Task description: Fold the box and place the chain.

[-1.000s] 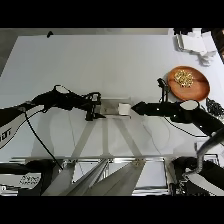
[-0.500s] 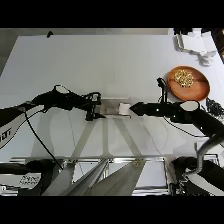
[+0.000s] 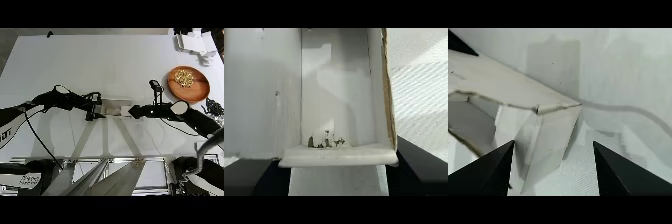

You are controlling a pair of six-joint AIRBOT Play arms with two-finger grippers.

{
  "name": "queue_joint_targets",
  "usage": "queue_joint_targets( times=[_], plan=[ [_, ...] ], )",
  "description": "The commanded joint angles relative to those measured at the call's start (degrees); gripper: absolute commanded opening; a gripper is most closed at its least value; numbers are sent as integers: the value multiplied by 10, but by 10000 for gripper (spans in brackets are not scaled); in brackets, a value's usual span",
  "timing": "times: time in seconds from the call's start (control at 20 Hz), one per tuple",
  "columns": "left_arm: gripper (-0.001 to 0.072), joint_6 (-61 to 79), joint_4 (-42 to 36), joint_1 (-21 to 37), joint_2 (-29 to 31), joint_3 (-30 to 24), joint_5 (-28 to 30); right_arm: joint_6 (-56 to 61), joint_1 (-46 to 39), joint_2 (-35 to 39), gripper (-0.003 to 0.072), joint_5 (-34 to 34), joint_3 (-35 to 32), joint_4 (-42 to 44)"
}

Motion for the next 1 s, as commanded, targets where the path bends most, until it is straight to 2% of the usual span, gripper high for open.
queue_joint_targets(
  times=[0.0, 0.25, 0.45, 0.5, 0.55, 0.75, 0.85, 0.95],
  plan=[
    [213, 1, 0, 0, 0, 0, 0, 152, 29, -22, 537, -7, 40, -136],
    [213, 1, 0, 0, 0, 0, 0, 290, 90, -65, 525, 11, 97, -276],
    [213, 1, 0, 0, 0, 0, 0, 436, 120, -123, 517, 109, 163, -410],
    [213, 1, 0, 0, 0, 0, 0, 466, 130, -137, 493, 124, 180, -438],
    [213, 1, 0, 0, 0, 0, 0, 487, 139, -146, 437, 125, 192, -454],
    [213, 1, 0, 0, 0, 0, 0, 556, 160, -153, 369, 93, 203, -470],
    [213, 1, 0, 0, 0, 0, 0, 572, 160, -155, 157, 92, 203, -469],
    [213, 1, 0, 0, 0, 0, 0, 574, 160, -155, 35, 90, 203, -468]
  ],
)
